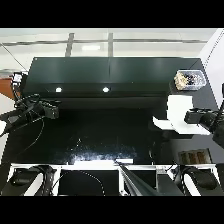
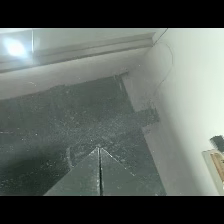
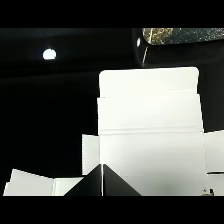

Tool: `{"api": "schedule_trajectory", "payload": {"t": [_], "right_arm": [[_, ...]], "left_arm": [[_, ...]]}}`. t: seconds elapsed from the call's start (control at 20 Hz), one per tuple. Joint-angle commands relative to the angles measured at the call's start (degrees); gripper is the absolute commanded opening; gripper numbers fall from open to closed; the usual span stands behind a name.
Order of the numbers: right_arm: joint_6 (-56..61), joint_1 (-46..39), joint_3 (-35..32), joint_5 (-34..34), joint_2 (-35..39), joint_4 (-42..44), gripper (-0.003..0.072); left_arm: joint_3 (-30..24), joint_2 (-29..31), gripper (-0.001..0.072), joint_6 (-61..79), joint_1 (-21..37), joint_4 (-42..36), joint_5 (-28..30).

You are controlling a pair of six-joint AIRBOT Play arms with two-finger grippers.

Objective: Fold the box and place the chain.

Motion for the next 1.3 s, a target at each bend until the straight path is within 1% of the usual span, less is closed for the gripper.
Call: {"api": "schedule_trajectory", "payload": {"t": [0.0, 0.85, 0.95, 1.05, 1.25], "right_arm": [[0.0, 0.0, 0.0, 0.0, 0.1, 0.0, 0.003], [0.0, 0.0, 0.0, 0.1, 0.1, 0.0, 0.003], [0.0, 0.0, 0.0, 2.5, 0.1, 0.0, 0.003], [0.0, 0.0, 0.0, 4.7, 0.1, 0.0, 0.003], [0.0, 0.0, 0.0, 5.3, 0.1, 0.0, 0.003]], "left_arm": [[0.0, 0.0, 0.0028, 0.0, 0.1, 0.0, 0.0], [0.0, 0.0, 0.0028, 0.0, 0.1, 0.0, 0.0], [0.0, 0.0, 0.0028, 0.0, 0.1, -0.2, 0.0], [0.0, 0.0, 0.0028, 0.0, 0.1, -2.1, 0.0], [0.0, 0.0, 0.0028, 0.0, 0.1, -2.8, 0.6]]}}
